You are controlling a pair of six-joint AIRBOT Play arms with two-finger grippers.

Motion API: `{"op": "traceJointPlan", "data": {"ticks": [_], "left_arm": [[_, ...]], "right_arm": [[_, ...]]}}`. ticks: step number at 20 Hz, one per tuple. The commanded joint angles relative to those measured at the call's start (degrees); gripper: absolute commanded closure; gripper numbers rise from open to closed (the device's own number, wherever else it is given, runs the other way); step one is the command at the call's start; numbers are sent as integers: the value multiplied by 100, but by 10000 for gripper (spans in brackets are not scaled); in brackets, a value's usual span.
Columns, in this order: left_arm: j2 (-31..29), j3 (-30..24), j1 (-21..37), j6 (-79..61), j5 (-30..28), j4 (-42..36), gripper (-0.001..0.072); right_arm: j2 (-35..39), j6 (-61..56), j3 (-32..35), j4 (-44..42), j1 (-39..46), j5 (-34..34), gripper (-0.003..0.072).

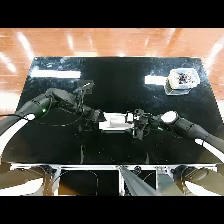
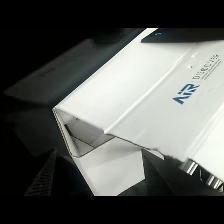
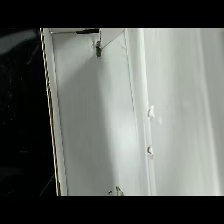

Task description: Fold the box and place the chain.

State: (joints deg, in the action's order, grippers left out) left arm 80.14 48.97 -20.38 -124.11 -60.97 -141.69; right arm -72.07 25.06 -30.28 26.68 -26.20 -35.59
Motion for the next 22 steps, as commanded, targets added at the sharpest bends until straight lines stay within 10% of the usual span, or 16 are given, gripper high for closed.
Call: {"op": "traceJointPlan", "data": {"ticks": [1,14,22], "left_arm": [[0,4,-179,201,199,17,77],[-2,11,-721,1290,1014,199,81],[-2,442,-1333,3482,1047,2688,83]], "right_arm": [[-4,0,0,-2,-4,-2,127],[-15,-37,0,173,-98,4,62],[-17,-109,0,192,-131,39,62]]}}
